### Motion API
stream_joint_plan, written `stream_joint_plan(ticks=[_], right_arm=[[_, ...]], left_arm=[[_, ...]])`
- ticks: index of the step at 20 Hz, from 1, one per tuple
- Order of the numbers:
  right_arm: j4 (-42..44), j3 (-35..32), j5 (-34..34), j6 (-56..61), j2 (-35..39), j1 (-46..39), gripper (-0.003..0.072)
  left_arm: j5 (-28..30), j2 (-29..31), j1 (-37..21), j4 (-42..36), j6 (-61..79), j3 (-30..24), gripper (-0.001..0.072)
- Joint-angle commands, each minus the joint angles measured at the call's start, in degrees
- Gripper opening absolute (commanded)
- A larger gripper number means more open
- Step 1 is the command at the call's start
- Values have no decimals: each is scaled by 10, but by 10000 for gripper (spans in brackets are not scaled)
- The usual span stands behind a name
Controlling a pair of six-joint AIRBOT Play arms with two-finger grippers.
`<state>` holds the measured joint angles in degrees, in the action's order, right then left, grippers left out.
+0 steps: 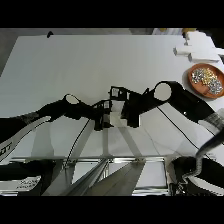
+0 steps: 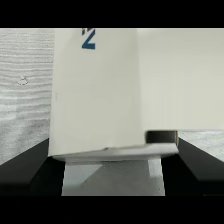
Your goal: Fold the box and place the chain.
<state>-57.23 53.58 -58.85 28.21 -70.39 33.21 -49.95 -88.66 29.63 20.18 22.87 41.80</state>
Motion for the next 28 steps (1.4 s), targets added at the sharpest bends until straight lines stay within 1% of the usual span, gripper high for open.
stream_joint_plan(ticks=[1,2,4,5,9,11,12,13,14,15,19,24,28], right_arm=[[-2,-15,13,-13,12,10,179],[-9,-16,13,-13,12,10,180],[-34,-16,13,-12,13,10,230],[-47,-16,13,-11,13,10,238],[-60,-16,14,-11,13,10,236],[-61,-16,21,-10,13,10,233],[-61,-16,27,-9,13,10,214],[-61,-16,32,-4,13,10,213],[-62,-16,37,2,13,10,195],[-63,-16,38,2,13,10,146],[-70,-22,39,2,13,10,146],[-71,-42,69,3,13,10,146],[-68,-57,70,5,13,10,156]], left_arm=[[0,0,0,0,0,0,204],[0,0,0,0,0,0,204],[0,0,0,0,0,0,204],[0,0,0,0,0,0,204],[0,0,0,0,0,0,204],[0,0,0,0,0,0,204],[0,0,0,0,0,0,204],[0,0,0,0,0,0,204],[0,0,0,0,0,0,204],[0,0,0,0,0,0,204],[0,0,0,0,0,0,204],[0,0,0,0,0,0,204],[0,0,0,0,0,0,204]])
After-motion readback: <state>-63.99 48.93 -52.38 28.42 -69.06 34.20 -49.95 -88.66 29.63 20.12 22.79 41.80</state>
